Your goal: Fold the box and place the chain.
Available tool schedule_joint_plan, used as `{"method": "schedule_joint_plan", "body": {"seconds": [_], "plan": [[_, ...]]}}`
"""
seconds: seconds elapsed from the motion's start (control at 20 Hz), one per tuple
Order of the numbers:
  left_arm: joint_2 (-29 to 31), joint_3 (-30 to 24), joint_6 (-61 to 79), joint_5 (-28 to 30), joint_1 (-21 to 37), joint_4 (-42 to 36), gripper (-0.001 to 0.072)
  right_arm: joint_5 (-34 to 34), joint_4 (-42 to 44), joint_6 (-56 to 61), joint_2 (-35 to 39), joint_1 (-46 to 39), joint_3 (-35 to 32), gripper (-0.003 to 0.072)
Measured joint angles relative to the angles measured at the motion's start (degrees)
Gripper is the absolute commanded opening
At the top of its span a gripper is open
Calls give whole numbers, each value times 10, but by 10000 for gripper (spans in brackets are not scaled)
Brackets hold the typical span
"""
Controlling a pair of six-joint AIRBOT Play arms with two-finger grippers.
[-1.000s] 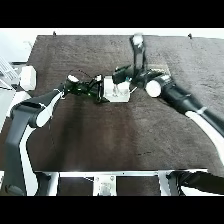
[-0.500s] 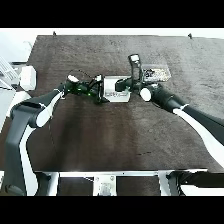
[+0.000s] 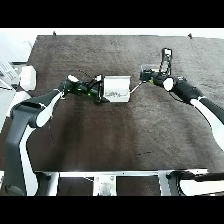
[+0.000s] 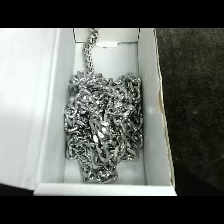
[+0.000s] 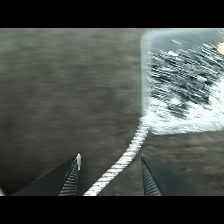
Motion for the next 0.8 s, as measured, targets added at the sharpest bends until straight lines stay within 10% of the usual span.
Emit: {"method": "schedule_joint_plan", "body": {"seconds": [0.55,0.8], "plan": [[0,0,0,0,0,0,461,93,210,-199,-172,-43,137,409],[0,0,0,0,0,0,461,103,302,-298,-205,-51,152,185]]}}
